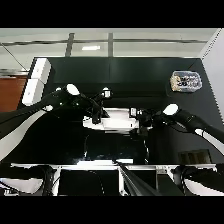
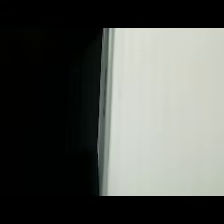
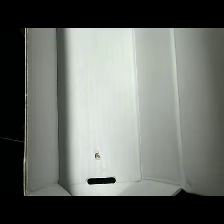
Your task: Fold the box and place the chain.
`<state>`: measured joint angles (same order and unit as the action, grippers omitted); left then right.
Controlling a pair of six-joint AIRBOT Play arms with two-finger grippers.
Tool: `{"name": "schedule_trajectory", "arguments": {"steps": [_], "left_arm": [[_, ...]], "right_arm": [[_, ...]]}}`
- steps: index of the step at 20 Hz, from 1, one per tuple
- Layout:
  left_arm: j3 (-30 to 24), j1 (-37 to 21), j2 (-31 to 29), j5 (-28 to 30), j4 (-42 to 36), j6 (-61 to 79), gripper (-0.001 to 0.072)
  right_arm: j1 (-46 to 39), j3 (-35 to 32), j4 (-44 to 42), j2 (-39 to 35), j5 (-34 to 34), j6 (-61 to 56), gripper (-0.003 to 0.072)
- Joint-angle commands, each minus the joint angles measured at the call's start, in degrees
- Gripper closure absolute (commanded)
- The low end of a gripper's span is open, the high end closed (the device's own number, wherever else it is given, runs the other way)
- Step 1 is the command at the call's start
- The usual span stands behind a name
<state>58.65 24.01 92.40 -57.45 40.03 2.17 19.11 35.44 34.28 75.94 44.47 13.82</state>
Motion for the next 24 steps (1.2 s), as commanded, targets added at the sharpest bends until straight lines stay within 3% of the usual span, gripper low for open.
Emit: {"name": "schedule_trajectory", "arguments": {"steps": [1,2,7,8,11,12,14,16,17,19,21,22,24], "left_arm": [[0.04,0.02,0.0,0.0,-0.02,0.0,0.0684],[0.04,0.02,0.0,-0.02,-0.02,0.0,0.0684],[0.44,-0.13,-0.17,-2.19,0.04,-1.84,0.0677],[0.81,-0.31,-0.5,-3.48,0.07,-2.01,0.0597],[1.05,-1.51,-3.87,-4.72,0.94,-2.84,0.0252],[1.09,-2.05,-5.66,-4.76,2.86,-4.96,0.0171],[1.09,-3.04,-9.7,-5.09,8.81,-11.54,0.0169],[1.09,-3.85,-13.84,-6.43,14.99,-21.07,0.0171],[1.07,-4.11,-15.78,-7.5,17.64,-26.93,0.0227],[1.07,-4.46,-18.38,-13.73,19.06,-34.03,0.0683],[0.31,-4.44,-18.69,-22.62,15.85,-39.26,0.0687],[-1.55,-4.04,-18.75,-22.71,11.39,-41.81,0.0687],[-6.84,-2.75,-18.71,-16.94,-2.58,-39.19,0.0687]], "right_arm": [[0.07,-0.04,0.11,0.04,-0.09,-0.04,0.004],[0.04,-0.04,0.11,0.04,-0.11,-0.04,0.0187],[0.07,-0.04,0.11,0.04,-0.11,-0.04,0.0215],[0.04,-0.04,0.11,0.04,-0.11,-0.04,0.0215],[0.04,-0.04,0.31,0.04,-0.17,0.0,0.0215],[0.04,-0.04,0.33,0.04,-0.39,0.17,0.0215],[0.04,-0.04,0.33,0.04,-1.18,0.68,0.0215],[0.07,-0.04,0.28,0.04,-1.27,1.51,0.0215],[0.07,-0.04,0.28,0.04,-1.25,1.53,0.0215],[0.07,-0.04,0.28,0.04,-1.27,1.9,0.0215],[0.07,-0.04,0.26,0.04,-1.27,1.9,0.0215],[0.07,-0.04,0.26,0.04,-1.27,1.88,0.0215],[0.11,-0.13,0.22,0.04,-1.29,1.9,0.0215]]}}
